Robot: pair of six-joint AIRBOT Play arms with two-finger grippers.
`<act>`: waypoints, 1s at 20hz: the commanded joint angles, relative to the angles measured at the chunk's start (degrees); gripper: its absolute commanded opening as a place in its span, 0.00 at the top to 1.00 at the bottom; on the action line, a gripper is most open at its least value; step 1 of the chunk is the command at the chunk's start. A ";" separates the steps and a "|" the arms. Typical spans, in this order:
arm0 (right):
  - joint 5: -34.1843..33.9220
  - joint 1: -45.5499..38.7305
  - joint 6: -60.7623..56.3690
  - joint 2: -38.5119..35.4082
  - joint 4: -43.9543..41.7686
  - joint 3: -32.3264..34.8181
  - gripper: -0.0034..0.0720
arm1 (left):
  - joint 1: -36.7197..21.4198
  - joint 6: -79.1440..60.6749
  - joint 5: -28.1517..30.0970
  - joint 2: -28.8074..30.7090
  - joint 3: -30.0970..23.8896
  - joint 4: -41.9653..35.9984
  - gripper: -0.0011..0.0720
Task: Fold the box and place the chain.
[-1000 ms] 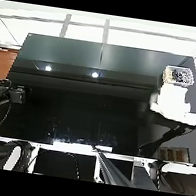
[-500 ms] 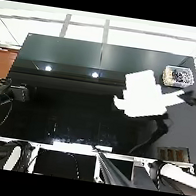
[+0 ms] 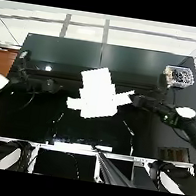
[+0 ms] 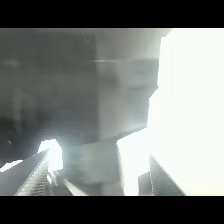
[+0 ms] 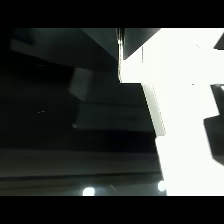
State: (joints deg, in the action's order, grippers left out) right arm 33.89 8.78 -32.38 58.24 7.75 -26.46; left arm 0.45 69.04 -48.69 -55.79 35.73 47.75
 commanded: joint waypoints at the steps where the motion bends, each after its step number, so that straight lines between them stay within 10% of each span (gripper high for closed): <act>1: -8.22 8.81 -0.96 -0.83 -1.60 1.57 0.93 | 1.09 -10.49 -14.51 -18.71 9.62 -10.91 0.03; 14: -4.33 9.14 -1.75 -0.83 -1.53 1.57 0.93 | 4.66 -33.90 -30.95 -44.57 24.94 -19.52 0.03; 20: -4.33 9.09 -1.77 -0.83 0.76 1.55 0.93 | 5.95 -38.07 -35.93 -46.16 28.96 -9.53 0.37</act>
State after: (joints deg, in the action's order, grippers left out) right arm 29.45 17.87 -34.09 57.43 6.92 -24.93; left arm 5.98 33.45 -82.26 -101.08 63.02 33.43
